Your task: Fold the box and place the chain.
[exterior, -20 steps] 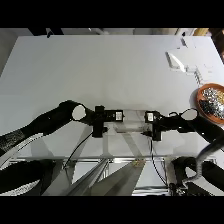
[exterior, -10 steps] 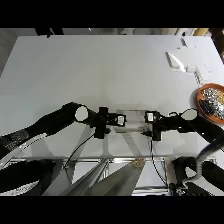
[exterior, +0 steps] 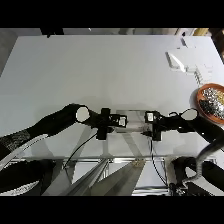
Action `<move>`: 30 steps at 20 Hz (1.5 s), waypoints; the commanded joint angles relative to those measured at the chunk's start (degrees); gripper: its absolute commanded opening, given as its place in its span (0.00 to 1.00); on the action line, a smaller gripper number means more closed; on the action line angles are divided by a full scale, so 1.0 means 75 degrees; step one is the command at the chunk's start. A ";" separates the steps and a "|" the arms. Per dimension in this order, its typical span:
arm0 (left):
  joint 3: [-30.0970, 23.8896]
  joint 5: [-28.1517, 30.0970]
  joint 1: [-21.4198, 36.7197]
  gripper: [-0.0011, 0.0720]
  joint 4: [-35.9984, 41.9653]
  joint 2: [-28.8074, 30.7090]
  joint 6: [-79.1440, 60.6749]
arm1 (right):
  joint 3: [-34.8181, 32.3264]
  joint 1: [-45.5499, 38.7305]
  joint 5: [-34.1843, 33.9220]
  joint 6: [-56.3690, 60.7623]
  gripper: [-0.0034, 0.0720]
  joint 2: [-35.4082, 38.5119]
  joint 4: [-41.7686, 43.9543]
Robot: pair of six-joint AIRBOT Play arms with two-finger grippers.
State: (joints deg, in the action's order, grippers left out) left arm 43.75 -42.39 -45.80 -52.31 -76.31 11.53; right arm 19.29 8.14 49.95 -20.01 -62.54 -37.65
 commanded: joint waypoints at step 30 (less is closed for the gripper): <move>-0.0006 0.0379 -0.0219 0.20 0.0571 0.0402 0.0956 | 0.0006 0.0000 0.0000 0.0000 0.49 0.0006 0.0003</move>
State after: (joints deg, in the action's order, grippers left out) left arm 43.70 -37.74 -47.83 -43.51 -75.94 11.07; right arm 19.29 8.14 49.93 -19.99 -62.52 -37.65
